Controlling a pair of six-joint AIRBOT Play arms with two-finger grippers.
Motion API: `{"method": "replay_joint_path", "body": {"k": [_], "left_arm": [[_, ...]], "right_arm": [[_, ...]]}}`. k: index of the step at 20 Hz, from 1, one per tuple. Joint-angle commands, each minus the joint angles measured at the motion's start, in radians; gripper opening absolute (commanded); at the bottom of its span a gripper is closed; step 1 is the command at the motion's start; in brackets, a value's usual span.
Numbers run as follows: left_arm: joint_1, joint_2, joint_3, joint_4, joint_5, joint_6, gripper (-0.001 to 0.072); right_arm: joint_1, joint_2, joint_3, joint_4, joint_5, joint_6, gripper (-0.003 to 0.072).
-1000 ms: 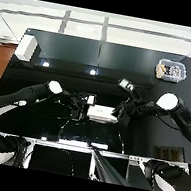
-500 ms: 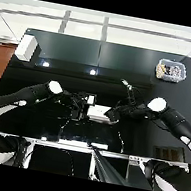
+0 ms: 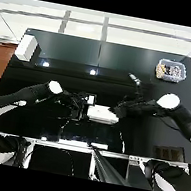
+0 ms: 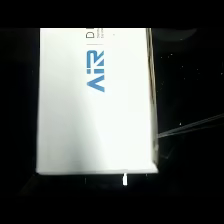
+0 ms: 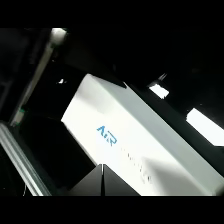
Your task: Fold the box and place the chain.
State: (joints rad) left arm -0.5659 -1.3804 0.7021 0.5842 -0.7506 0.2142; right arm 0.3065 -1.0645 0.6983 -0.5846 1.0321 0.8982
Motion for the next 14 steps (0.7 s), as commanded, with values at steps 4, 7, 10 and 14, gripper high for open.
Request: {"method": "replay_joint_path", "body": {"k": [4,7,10,14], "left_arm": [[0.0,0.12,0.048,0.141,-0.127,-0.16,0.0716],[-0.013,0.194,0.091,0.104,-0.14,-0.184,0.0713],[-0.079,0.131,0.182,0.077,-0.076,-0.285,0.071],[-0.139,-0.066,0.324,0.092,-0.034,-0.465,0.071]], "right_arm": [[-0.334,0.21,0.038,-0.155,0.24,0.041,0.0014],[-0.428,0.212,0.037,-0.161,0.269,0.041,0.0014],[-0.43,0.212,0.036,-0.16,0.237,0.04,0.0014],[-0.43,0.212,0.036,-0.162,0.22,0.036,0.0014]]}}
